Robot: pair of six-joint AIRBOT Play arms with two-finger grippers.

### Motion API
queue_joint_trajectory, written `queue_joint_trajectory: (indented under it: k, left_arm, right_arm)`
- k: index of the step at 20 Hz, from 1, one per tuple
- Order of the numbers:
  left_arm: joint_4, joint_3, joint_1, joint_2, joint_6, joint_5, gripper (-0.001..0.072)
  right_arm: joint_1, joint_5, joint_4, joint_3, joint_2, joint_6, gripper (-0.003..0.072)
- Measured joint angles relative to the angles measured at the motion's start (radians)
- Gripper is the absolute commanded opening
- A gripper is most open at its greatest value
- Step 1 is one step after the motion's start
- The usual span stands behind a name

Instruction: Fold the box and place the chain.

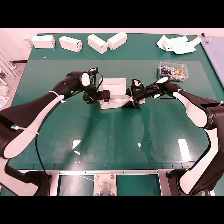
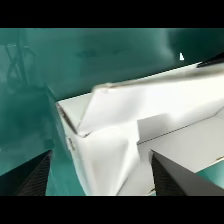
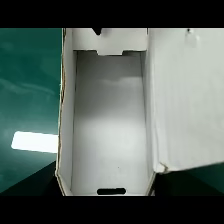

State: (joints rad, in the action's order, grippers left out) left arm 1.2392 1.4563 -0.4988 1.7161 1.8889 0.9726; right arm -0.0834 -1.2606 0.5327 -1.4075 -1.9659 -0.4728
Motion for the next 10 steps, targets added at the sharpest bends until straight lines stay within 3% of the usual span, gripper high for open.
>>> queue_joint_trajectory:
  k: [10]
  left_arm:
    - [0.013, 0.010, 0.011, 0.029, 0.100, -0.020, 0.0717]
  right_arm:
    - [0.000, 0.000, 0.000, 0.000, 0.000, 0.000, 0.0335]
